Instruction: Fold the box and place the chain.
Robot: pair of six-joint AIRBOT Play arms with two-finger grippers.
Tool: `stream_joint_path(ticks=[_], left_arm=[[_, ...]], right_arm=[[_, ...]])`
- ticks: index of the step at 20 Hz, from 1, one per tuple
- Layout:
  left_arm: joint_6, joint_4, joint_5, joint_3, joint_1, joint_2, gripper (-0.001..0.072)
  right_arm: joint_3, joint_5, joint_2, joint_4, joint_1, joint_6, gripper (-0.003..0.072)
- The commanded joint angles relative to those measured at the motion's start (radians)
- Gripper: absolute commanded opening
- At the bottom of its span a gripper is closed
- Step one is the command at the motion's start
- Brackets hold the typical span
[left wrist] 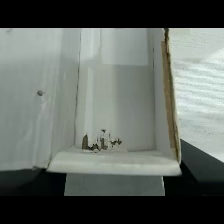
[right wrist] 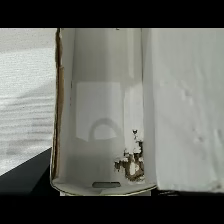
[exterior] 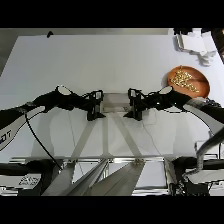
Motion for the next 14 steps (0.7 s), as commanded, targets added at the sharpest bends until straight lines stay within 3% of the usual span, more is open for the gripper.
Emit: stream_joint_path(ticks=[1,12,14], left_arm=[[-0.001,0.001,0.004,-0.001,-0.001,-0.001,0.0117],[-0.001,0.001,0.004,-0.001,-0.001,-0.001,0.0117],[-0.001,0.001,0.004,-0.001,-0.001,-0.001,0.0117]], right_arm=[[0.000,0.003,0.000,0.000,0.001,0.000,0.0400],[0.000,0.019,0.000,0.004,0.001,0.014,0.0412],[0.000,0.010,0.000,0.003,0.000,0.050,0.0597]])
